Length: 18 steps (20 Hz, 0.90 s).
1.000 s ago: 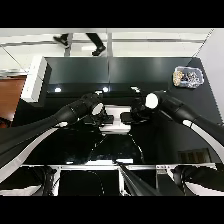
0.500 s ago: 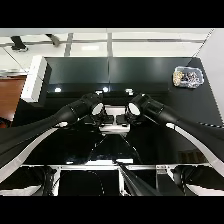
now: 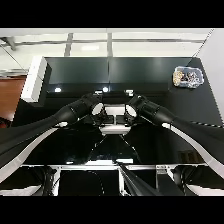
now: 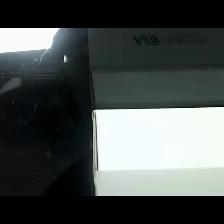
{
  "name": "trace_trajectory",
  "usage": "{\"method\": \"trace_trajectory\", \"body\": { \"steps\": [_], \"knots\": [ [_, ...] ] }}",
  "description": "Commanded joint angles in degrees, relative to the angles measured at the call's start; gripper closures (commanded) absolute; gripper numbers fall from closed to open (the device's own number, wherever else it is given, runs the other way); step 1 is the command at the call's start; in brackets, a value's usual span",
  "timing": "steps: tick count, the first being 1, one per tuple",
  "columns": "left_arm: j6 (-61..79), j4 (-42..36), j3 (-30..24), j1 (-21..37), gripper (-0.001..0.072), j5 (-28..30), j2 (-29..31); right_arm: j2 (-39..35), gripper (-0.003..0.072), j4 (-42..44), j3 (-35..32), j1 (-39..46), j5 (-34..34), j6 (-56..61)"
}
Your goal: Fold the box and place the chain.
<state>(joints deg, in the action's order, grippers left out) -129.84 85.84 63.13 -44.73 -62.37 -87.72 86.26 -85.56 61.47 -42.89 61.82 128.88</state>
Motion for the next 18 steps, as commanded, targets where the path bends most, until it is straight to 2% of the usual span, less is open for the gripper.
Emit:
{"method": "trace_trajectory", "body": {
  "steps": [1,3,4,5,6,7,8,12,13,14,15,16,18],
  "knots": [
    [0.39,0.04,0.0,-0.02,0.0679,0.17,0.07,0.09,0.0674,0.26,0.07,0.02,-0.37,0.02],
    [0.39,0.04,0.0,-0.02,0.068,0.17,0.07,0.09,0.0672,0.24,0.07,0.02,-0.37,0.2],
    [0.39,0.04,0.0,-0.02,0.068,0.17,0.07,0.07,0.0641,0.24,0.09,0.02,-0.37,0.26],
    [0.39,0.04,0.0,-0.02,0.068,0.17,0.07,0.07,0.0425,0.26,0.09,0.02,-0.39,0.63],
    [0.39,0.04,0.0,-0.02,0.068,0.17,0.07,0.07,0.0396,0.24,0.09,0.02,-0.39,0.94],
    [0.39,0.04,0.0,-0.02,0.068,0.17,0.07,0.07,0.0446,0.24,0.09,0.02,-0.39,0.98],
    [0.39,0.04,0.0,-0.02,0.068,0.17,0.07,0.07,0.0661,0.24,0.07,0.02,-0.39,0.98],
    [0.39,0.04,0.0,-0.02,0.0679,0.15,0.07,0.07,0.0672,0.24,0.09,0.02,-0.37,1.01],
    [0.39,0.04,0.0,-0.02,0.068,0.15,0.07,0.0,0.0647,0.24,0.09,0.02,-0.26,1.01],
    [0.39,0.04,0.0,0.0,0.068,0.17,0.07,-0.15,0.0428,0.24,0.13,0.02,-0.11,1.03],
    [0.39,0.04,0.0,0.0,0.068,0.17,0.07,-0.35,0.0335,-0.13,0.33,0.02,0.55,1.01],
    [0.39,0.07,0.0,0.0,0.068,0.17,0.07,-0.72,0.0299,-0.5,0.57,0.02,1.14,0.96],
    [0.39,0.07,0.0,0.04,0.068,0.15,0.07,-2.82,0.0304,-1.2,0.66,0.02,0.96,0.31]
  ]
}}
